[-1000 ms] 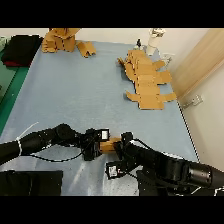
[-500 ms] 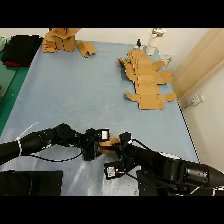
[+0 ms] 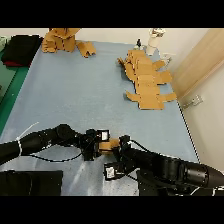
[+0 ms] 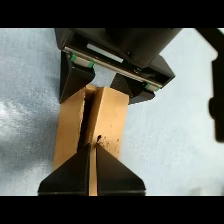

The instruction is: Fold the box.

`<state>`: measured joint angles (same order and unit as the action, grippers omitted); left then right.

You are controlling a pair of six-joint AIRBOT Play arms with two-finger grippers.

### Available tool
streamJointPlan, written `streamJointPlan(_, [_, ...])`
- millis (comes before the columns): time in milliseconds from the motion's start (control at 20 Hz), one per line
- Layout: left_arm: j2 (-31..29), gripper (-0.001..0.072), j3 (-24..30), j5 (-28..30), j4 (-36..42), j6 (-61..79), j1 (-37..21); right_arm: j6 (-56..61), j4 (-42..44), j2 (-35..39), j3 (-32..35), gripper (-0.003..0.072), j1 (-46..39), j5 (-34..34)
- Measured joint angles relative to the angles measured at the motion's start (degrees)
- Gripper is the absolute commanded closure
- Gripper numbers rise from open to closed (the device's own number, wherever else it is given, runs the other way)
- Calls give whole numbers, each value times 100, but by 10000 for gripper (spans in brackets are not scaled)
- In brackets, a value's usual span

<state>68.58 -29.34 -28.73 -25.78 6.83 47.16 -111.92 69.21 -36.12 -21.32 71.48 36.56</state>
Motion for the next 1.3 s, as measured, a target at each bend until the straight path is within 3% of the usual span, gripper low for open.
streamJointPlan(750, [0, 244, 0, 26, 11, -20, 0, -15, 205, 173, -125, 624, 2, 352])
streamJointPlan(850, [0, 244, 0, 26, 11, -20, 0, 295, 389, 400, -286, 682, 2, 708])
streamJointPlan(1100, [0, 243, 0, 22, 11, -20, 0, 3425, 1344, 1003, -420, 684, -7, 1864])
streamJointPlan(1300, [0, 244, 0, 22, 9, -20, 0, 6638, 1545, 1574, 214, 684, -55, 1493])
